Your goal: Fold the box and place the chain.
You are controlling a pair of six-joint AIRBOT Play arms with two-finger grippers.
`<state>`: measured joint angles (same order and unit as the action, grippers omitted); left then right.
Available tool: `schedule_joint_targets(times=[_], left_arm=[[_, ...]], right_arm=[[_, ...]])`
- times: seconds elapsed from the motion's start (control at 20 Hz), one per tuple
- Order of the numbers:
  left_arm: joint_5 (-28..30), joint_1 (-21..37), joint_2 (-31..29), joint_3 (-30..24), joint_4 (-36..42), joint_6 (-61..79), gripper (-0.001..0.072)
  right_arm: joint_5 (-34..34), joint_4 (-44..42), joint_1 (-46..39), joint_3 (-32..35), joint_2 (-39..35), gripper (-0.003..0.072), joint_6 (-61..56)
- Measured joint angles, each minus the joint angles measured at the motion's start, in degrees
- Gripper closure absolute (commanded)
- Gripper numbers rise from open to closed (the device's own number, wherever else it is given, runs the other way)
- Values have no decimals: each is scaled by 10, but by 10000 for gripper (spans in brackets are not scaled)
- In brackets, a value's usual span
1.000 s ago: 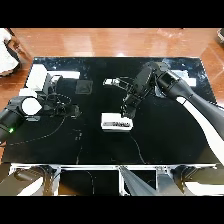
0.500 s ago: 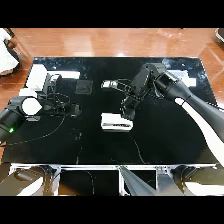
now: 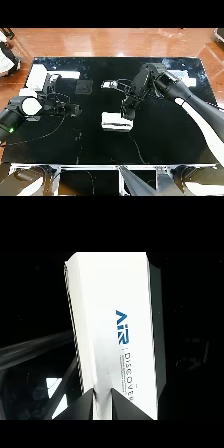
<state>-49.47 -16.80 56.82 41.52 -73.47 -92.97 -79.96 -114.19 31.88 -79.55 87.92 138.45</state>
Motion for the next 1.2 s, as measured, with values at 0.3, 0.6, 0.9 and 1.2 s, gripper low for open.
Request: schedule_joint_targets(times=[0.3,0.6,0.9,1.2], left_arm=[[0,0,0,0,0,0,97],[3,0,0,0,0,-2,97],[3,0,0,0,0,0,97],[2,0,0,0,0,0,97]], right_arm=[[0,24,9,0,0,561,1],[8,32,14,0,0,562,2],[13,33,14,0,0,628,3],[13,33,14,0,0,628,3]])
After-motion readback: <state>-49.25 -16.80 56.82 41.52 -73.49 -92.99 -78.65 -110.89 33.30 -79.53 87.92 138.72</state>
